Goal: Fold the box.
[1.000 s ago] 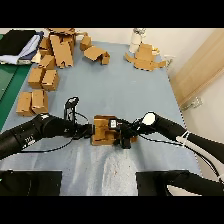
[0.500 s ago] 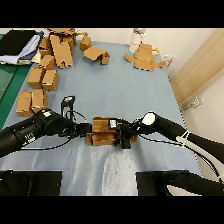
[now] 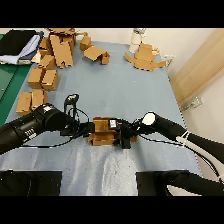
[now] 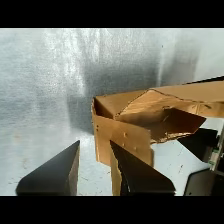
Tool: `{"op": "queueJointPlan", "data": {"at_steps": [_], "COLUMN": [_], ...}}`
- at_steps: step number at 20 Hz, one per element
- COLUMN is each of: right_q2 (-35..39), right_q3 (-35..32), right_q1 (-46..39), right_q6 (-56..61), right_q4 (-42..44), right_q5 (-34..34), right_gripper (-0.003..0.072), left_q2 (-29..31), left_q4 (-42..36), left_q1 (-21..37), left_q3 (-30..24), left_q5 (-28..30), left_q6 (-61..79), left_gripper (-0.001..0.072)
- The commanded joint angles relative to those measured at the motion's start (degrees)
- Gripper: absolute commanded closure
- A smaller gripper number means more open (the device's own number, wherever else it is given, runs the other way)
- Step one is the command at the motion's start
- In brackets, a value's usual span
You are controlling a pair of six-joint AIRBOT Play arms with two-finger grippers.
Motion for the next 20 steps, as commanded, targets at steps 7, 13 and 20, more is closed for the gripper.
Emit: {"op": "queueJointPlan", "data": {"at_steps": [7, 13, 20], "right_q2": [0.00, -0.02, 0.00], "right_q3": [0.07, 0.07, 0.07], "right_q1": [-0.02, -0.02, -0.02], "right_q6": [0.02, 0.02, 0.04], "right_q4": [0.00, 0.00, 0.02], "right_q5": [-0.09, -0.09, -0.09], "right_gripper": [0.0229, 0.0230, 0.0229], "left_q2": [-3.41, -4.61, -10.86], "left_q4": [-2.34, -0.61, 2.69], "left_q1": [-5.40, -5.40, -5.42], "left_q3": [0.42, 0.42, 4.20], "left_q5": [5.99, 6.05, 1.60], "left_q6": [-0.48, -0.79, -9.01], "left_gripper": [0.0398, 0.0289, 0.0226]}}
